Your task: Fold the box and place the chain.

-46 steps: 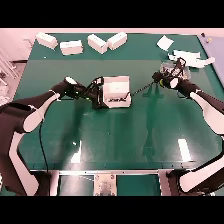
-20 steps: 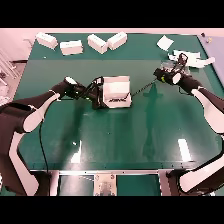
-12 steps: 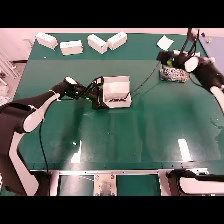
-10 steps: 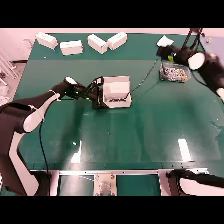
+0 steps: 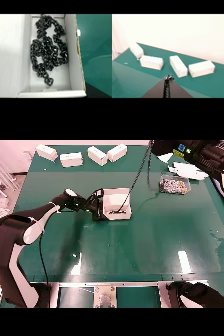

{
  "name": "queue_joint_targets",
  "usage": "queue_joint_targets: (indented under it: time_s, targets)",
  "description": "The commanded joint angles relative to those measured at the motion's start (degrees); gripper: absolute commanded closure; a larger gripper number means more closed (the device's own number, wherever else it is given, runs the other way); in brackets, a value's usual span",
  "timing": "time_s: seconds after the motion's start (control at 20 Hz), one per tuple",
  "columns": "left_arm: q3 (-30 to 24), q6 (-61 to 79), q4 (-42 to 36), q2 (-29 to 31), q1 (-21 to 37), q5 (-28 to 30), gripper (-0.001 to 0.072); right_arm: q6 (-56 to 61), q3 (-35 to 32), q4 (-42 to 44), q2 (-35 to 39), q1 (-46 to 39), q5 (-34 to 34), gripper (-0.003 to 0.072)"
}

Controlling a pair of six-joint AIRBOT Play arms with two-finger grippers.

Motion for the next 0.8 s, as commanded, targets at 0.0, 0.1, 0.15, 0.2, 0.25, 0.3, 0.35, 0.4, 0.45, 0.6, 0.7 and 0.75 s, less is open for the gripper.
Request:
queue_joint_targets:
  time_s: [0.0,0.1,0.15,0.2,0.25,0.3,0.35,0.4,0.45,0.6,0.7,0.75]
  targets:
    - [0.0,0.0,0.0,0.0,0.0,0.0,0.0241,-0.2,0.2,-1.1,1.0,5.4,0.0,0.0676]
    - [0.0,0.0,0.0,0.0,0.0,0.0,0.0241,-0.2,0.0,-1.1,0.2,6.6,0.6,0.0675]
    - [0.0,0.0,0.0,0.0,0.0,0.0,0.0241,0.0,-0.2,-0.9,-0.4,6.6,1.1,0.0675]
    - [0.0,0.0,0.0,0.0,0.0,0.0,0.0241,0.1,-0.8,-0.4,-0.7,6.6,1.3,0.0676]
    - [0.0,0.0,0.0,0.0,0.0,0.0,0.0241,0.7,-1.7,0.0,-1.1,6.6,1.3,0.0675]
    - [0.0,0.0,0.0,0.0,0.0,0.0,0.0241,0.8,-2.7,0.6,-1.5,6.6,1.2,0.0675]
    - [0.0,0.0,0.0,0.0,0.0,0.0,0.0241,1.8,-3.8,0.6,-2.0,6.6,1.2,0.0675]
    - [0.0,0.0,0.0,0.0,0.0,0.0,0.0241,2.0,-5.3,0.6,-2.7,6.6,1.2,0.0675]
    - [0.0,0.0,0.0,0.0,0.0,0.0,0.0241,2.9,-6.6,0.6,-3.2,6.6,1.2,0.0675]
    - [0.0,0.0,0.0,0.0,0.0,0.0,0.0241,5.6,-10.8,0.6,-5.6,6.6,1.2,0.0675]
    - [0.0,0.0,0.0,0.0,0.0,0.0,0.0240,6.7,-13.5,0.6,-7.8,6.6,1.2,0.0675]
    - [0.0,0.0,0.0,0.0,0.0,0.0,0.0241,7.8,-14.6,0.6,-9.0,6.6,1.2,0.0675]
